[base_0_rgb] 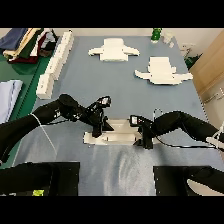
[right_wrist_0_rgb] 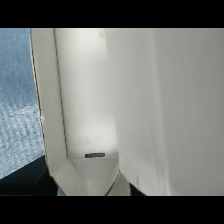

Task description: Fold the box.

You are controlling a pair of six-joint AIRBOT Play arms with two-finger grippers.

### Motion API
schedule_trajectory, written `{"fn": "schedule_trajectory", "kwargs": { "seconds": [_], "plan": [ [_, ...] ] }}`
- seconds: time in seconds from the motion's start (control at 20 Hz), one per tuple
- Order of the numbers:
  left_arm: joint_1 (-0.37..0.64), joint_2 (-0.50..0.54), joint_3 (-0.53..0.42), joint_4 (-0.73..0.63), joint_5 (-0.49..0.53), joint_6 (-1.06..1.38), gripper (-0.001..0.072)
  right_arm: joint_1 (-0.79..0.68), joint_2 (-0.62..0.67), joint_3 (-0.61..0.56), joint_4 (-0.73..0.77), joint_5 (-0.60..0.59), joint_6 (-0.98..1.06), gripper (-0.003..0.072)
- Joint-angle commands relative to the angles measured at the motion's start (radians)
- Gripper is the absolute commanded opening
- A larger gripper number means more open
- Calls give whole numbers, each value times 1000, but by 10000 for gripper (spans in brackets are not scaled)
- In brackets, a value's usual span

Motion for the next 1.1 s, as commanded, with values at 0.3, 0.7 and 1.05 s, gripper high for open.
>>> {"fn": "schedule_trajectory", "kwargs": {
  "seconds": [0.3,0.7,1.05],
  "plan": [
    [0,1,1,-13,9,2,14,1,0,5,84,-79,1,557],
    [0,1,1,-13,10,3,14,1,0,6,84,-68,1,557],
    [0,1,1,-13,11,2,14,1,0,6,79,-54,1,557]
  ]
}}
